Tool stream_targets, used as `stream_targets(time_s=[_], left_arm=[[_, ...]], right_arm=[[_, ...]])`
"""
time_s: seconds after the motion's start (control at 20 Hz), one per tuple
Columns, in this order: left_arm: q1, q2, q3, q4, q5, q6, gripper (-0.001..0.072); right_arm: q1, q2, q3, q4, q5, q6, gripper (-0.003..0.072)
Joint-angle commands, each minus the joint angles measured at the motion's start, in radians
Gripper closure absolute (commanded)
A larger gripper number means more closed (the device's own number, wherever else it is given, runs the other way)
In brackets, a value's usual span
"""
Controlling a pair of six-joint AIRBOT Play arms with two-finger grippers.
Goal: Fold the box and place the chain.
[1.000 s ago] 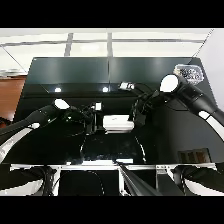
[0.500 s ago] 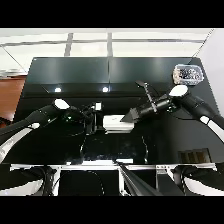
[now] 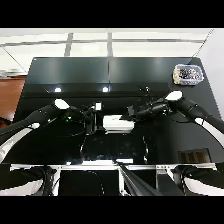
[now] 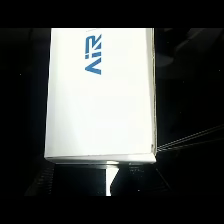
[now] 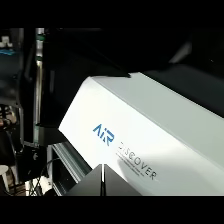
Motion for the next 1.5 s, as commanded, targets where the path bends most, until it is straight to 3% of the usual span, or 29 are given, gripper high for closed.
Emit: stream_targets(time_s=[0.0,0.95,1.2,1.45], left_arm=[[0.000,-0.001,0.000,0.000,0.000,0.000,0.0416],[0.000,-0.001,0.000,0.000,0.000,0.000,0.0416],[0.000,-0.001,0.000,-0.003,0.000,0.000,0.0425],[0.004,0.011,0.000,-0.006,0.033,-0.078,0.0425]], right_arm=[[0.001,-0.003,-0.002,-0.039,0.003,0.023,0.0674],[0.037,-0.052,-0.002,-0.126,-0.069,0.027,0.0674],[0.001,-0.009,0.054,-0.130,0.055,-0.049,0.0674],[-0.148,0.148,0.118,-0.195,0.159,-0.050,0.0674]])
